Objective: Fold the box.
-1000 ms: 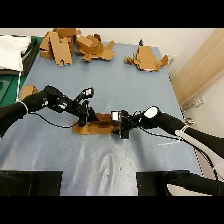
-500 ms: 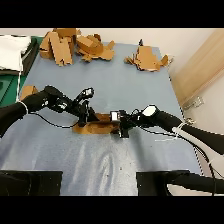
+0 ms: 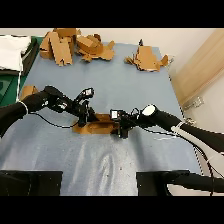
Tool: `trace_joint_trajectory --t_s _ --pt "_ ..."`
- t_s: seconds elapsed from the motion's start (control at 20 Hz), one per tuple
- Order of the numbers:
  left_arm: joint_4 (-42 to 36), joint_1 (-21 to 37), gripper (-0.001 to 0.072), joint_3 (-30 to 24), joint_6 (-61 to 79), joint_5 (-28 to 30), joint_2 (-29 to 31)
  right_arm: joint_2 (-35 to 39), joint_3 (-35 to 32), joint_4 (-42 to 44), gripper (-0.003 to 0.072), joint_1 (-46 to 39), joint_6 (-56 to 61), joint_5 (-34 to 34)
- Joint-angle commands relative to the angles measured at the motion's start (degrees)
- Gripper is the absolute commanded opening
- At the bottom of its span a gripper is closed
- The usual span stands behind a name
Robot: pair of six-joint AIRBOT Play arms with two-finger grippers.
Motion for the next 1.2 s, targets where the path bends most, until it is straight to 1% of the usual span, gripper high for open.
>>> trace_joint_trajectory --t_s 0.0,0.45,1.05,1.15 --pt "-0.1 0.0 0.001 0.0 0.0 0.0 0.0 -0.1 0.0 -1.9 0.0528 0.1 0.7 1.3" --pt "-0.5 0.0 0.0009 0.0 0.0 0.9 0.0 -1.9 0.0 -2.9 0.0528 0.1 0.9 1.3" --pt "-1.2 0.0 0.0009 0.0 0.0 1.9 0.0 -2.0 0.0 -3.1 0.0528 0.1 1.2 1.3" --pt "-1.2 0.0 0.0009 0.0 0.0 1.9 0.0 -2.0 0.0 -3.1 0.0518 0.1 1.2 1.3"
